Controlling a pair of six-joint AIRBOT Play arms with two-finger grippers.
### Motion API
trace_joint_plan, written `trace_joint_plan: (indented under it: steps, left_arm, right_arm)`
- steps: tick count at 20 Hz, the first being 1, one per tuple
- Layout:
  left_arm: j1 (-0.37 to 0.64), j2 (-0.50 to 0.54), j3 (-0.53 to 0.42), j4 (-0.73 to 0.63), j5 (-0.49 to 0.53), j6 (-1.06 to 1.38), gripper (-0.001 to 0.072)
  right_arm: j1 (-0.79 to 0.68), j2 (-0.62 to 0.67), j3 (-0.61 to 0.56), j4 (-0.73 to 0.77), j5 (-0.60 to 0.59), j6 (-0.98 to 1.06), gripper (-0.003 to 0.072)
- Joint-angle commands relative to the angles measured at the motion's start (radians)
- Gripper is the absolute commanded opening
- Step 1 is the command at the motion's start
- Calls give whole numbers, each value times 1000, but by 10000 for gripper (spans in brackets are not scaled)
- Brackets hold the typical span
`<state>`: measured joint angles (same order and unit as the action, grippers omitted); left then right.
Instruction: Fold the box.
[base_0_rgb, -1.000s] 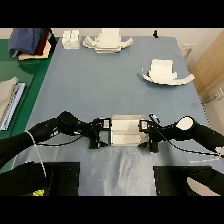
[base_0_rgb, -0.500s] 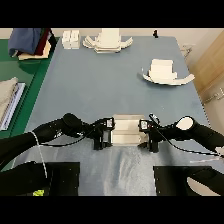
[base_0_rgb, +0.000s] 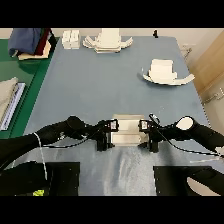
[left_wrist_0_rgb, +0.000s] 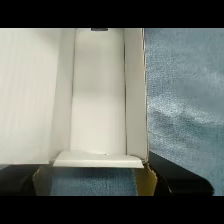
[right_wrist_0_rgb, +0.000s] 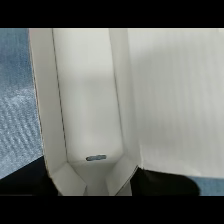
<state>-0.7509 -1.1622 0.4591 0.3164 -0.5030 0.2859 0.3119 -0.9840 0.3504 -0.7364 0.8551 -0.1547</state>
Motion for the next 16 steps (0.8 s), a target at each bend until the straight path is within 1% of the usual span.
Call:
trace_joint_plan:
  steps: [1, 5, 6, 7, 16]
  left_arm:
    - [-26, -2, 0, 3, 31, -37, 697]
    - [-32, -2, 0, 6, 33, -41, 694]
    - [-33, -2, 0, 8, 33, -42, 579]
    - [-33, -2, 0, 15, 32, -45, 522]
    - [-33, -2, 0, 21, 31, -51, 523]
  right_arm:
    - [1, 0, 0, 0, 0, 0, 517]
    - [0, 0, 0, 0, 0, 0, 517]
    - [1, 0, 0, 0, 0, 0, 517]
    - [1, 0, 0, 0, 0, 0, 517]
    - [1, 0, 0, 0, 0, 0, 517]
